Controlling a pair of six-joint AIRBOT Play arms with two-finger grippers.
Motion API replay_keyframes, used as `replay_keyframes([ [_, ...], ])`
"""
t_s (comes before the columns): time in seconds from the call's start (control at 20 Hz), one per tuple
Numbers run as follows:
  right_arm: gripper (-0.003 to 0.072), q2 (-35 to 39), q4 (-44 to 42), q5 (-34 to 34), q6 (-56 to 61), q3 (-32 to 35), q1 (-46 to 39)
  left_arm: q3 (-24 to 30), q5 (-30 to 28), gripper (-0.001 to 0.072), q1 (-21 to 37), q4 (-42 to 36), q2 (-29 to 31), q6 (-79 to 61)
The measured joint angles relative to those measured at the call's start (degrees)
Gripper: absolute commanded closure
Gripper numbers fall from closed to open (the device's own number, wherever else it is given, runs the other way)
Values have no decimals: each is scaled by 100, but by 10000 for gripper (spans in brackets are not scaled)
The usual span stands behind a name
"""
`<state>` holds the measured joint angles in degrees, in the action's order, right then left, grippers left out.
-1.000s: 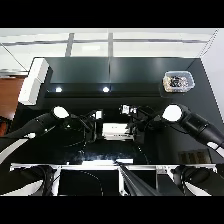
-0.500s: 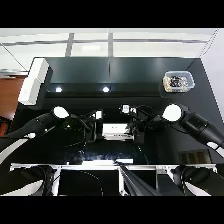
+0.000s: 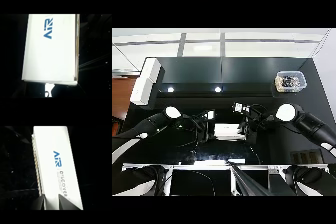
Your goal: Fold the box and place the chain.
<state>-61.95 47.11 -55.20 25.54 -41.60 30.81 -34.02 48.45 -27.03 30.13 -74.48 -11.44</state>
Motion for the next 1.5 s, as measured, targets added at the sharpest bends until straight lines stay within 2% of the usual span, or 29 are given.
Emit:
replay_keyframes([
  [0.6,471,-66,-24,111,304,173,-2,0,0,311,0,0,0,0],
  [0.8,473,109,-26,-313,986,-85,-214,0,-2,312,0,2,0,2],
  [0.85,535,184,-20,-540,1233,-138,-348,0,-2,311,0,2,0,2],
  [0.9,668,247,-24,-754,1528,-177,-514,0,-2,311,0,2,0,4],
  [1.0,672,321,-59,-1213,2116,-133,-850,0,-7,311,0,2,0,4],
  [1.1,672,345,-424,-1335,2553,116,-1067,0,-11,311,0,2,0,4],
  [1.2,672,240,-1137,-1165,2848,422,-1147,0,-20,311,0,2,0,2],
  [1.4,671,-328,-2675,-619,2905,697,-1029,0,-39,311,-2,2,0,2],
  [1.5,671,-638,-3073,-501,2861,748,-940,0,-42,311,0,2,0,4],
])
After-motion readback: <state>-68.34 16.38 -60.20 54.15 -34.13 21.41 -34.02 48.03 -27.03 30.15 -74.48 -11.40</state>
